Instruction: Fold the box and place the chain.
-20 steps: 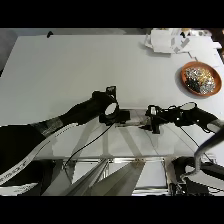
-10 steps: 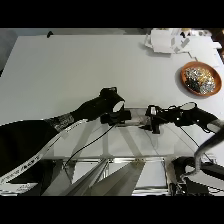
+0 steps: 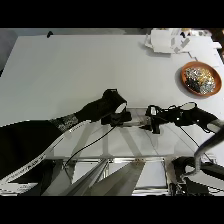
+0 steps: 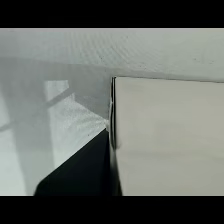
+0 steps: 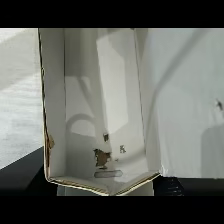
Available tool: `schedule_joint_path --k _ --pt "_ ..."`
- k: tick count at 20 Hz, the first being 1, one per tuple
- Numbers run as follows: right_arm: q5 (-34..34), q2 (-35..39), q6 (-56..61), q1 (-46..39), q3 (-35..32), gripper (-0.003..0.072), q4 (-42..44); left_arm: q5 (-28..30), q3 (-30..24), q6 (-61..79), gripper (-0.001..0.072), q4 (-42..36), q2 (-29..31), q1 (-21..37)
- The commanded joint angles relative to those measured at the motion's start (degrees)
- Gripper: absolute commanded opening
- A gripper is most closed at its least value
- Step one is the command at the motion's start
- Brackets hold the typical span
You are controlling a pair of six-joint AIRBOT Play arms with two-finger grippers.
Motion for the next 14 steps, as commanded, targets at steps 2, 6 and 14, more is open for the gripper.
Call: schedule_joint_path --k 2,6,14 --pt "-0.02 -0.02 0.02 0.04 0.02 0.0464 0.04 -1.14 1.77 3.98 0.029 1.11 0.17 0.02" --pt "0.0 -0.02 0.02 0.04 0.02 0.0464 0.04 -1.99 2.08 5.73 0.029 2.62 0.17 0.48" --pt "0.0 -0.02 0.02 0.04 0.02 0.0464 0.04 -2.32 2.05 7.1 0.0083 4.46 -0.98 0.02"
